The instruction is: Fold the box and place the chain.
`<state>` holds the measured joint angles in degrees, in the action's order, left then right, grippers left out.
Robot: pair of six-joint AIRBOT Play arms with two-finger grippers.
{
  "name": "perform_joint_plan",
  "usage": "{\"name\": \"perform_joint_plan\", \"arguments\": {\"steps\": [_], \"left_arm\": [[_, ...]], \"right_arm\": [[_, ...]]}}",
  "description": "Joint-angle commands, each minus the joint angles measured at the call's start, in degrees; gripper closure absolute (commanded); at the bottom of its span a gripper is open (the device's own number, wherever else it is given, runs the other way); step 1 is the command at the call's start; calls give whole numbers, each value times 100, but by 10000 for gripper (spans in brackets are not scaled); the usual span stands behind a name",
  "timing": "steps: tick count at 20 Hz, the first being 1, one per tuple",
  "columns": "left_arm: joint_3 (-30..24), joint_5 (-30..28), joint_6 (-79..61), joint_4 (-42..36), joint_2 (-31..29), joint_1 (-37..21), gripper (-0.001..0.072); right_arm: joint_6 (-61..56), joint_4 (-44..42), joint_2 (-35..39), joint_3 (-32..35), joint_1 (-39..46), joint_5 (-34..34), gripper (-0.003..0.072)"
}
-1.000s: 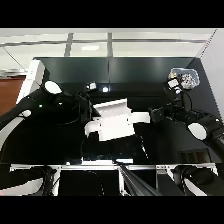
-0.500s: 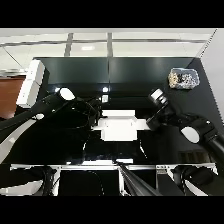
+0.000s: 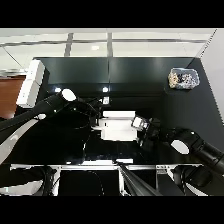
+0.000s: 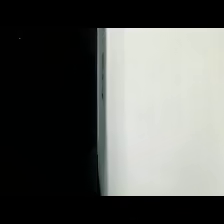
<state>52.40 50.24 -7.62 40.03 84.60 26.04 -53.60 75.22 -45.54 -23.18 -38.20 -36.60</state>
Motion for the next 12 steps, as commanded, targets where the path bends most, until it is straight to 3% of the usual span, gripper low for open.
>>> {"name": "perform_joint_plan", "arguments": {"steps": [1, 4, 7, 12], "left_arm": [[0, -4, -9, 0, 4, 2, 682], [0, -4, -9, -2, 7, 2, 682], [0, 17, -4, -2, 7, 4, 682], [-2, 146, 17, -2, 7, 4, 681]], "right_arm": [[861, -358, -33, 28, -83, -168, -29], [1624, -496, -92, 31, -85, -170, -28], [3080, -1250, -407, 31, -85, -144, -27], [3654, -1696, -1008, 28, -85, 734, -21]]}}
